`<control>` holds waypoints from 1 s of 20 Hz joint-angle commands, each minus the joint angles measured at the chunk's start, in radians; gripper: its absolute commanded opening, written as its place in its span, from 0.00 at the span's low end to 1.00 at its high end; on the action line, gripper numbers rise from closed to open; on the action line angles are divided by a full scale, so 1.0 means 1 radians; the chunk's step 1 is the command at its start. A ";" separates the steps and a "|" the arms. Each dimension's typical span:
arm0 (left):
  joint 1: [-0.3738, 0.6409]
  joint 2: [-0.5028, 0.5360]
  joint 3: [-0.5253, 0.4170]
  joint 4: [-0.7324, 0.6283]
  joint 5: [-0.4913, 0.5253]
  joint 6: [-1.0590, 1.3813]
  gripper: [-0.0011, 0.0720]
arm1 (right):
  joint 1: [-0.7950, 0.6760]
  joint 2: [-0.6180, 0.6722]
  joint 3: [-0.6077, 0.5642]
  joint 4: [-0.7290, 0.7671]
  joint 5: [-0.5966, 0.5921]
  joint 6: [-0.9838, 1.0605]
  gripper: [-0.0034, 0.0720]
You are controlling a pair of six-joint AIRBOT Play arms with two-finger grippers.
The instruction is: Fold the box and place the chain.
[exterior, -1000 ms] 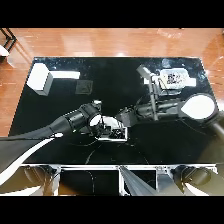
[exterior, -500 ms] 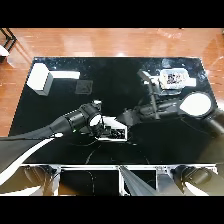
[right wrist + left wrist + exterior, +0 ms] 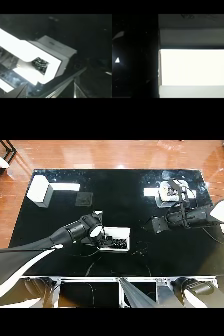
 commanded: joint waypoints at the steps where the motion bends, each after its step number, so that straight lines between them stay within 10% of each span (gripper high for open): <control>1: 0.014 0.000 0.011 0.003 0.011 -0.001 0.05 | -0.013 0.003 0.000 -0.031 -0.014 0.000 0.98; 7: 0.034 -0.005 0.013 0.010 0.063 -0.002 0.06 | -0.005 0.003 0.000 -0.031 -0.108 -0.008 0.98; 8: 0.035 -0.009 0.018 0.010 0.066 -0.002 0.20 | -0.004 0.003 0.000 -0.031 -0.119 -0.008 0.98; 10: 0.038 -0.010 0.032 0.010 0.045 -0.001 0.81 | -0.005 0.003 0.000 -0.036 -0.125 -0.009 0.99; 11: 0.041 -0.010 0.047 0.010 0.012 0.007 0.90 | -0.005 0.003 0.000 -0.040 -0.122 -0.009 0.99; 20: -0.012 0.298 0.137 0.142 -0.506 0.371 0.90 | -0.005 0.003 0.000 -0.035 -0.264 -0.038 1.00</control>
